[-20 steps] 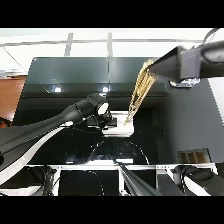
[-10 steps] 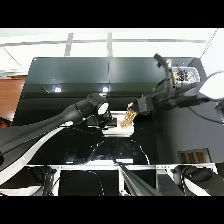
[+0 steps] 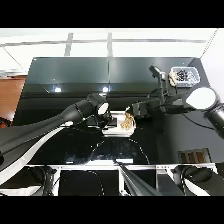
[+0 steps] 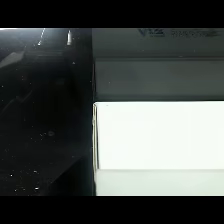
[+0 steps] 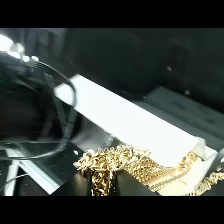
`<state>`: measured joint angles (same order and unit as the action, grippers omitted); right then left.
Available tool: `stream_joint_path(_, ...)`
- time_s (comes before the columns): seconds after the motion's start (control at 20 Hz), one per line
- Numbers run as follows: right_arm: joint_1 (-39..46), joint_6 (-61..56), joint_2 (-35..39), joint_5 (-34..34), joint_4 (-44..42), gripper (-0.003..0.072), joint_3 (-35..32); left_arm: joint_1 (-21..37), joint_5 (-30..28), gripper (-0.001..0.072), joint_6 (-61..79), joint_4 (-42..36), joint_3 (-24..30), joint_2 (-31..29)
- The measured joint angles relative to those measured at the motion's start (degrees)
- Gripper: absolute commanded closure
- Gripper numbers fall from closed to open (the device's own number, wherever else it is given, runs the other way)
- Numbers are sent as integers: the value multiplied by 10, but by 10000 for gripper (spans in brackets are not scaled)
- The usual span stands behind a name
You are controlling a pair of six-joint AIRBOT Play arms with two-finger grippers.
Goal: Fold the box and place the chain.
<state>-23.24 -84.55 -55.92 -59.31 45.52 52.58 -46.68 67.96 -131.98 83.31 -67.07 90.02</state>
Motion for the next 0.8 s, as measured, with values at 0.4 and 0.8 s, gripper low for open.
stream_joint_path(0.4,3,16,5,-66,-77,671,102,0,0,682,0,0,0,0)
stream_joint_path(0.8,4,25,5,-65,-74,671,89,0,0,682,0,0,0,0)
